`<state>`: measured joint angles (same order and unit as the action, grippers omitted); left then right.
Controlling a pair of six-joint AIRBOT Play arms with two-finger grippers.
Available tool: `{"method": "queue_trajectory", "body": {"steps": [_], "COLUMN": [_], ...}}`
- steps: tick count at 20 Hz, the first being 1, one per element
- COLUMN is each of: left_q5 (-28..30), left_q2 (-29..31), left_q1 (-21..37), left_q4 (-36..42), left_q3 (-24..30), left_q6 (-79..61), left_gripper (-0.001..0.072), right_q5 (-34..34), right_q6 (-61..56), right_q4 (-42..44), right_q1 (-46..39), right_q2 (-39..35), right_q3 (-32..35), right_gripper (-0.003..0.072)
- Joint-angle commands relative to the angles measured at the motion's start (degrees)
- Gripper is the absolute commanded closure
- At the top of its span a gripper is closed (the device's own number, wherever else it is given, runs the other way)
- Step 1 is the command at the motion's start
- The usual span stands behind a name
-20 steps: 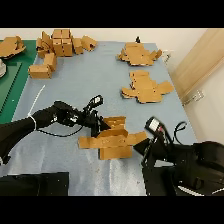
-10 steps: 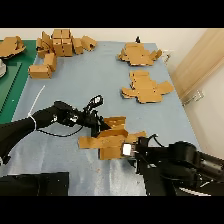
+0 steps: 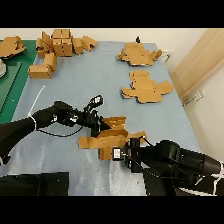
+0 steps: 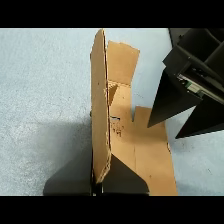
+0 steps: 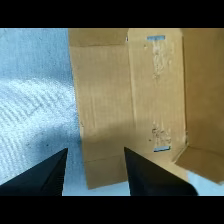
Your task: Fold the box.
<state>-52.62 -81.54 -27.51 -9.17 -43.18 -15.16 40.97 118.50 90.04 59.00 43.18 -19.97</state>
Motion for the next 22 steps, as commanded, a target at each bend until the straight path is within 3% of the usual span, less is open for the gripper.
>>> {"method": "queue_trajectory", "body": {"steps": [1,13,22], "left_q5": [-0.04,-0.02,0.0], "left_q2": [-0.02,-0.02,-0.02], "left_q1": [-0.02,-0.02,-0.02], "left_q4": [-0.02,-0.02,-0.02], "left_q3": [0.02,0.02,0.02], "left_q6": [-0.02,-0.02,-0.02], "left_gripper": [0.0698,0.0698,0.0698], "right_q5": [-1.68,-1.92,-1.99], "right_q6": [1.14,1.18,1.16], "right_q4": [-5.77,-7.1,-8.28], "right_q1": [0.04,0.07,0.04], "right_q2": [1.53,1.4,-4.92], "right_q3": [0.04,-0.48,-1.03], "right_gripper": [0.012,0.012,0.0121]}}
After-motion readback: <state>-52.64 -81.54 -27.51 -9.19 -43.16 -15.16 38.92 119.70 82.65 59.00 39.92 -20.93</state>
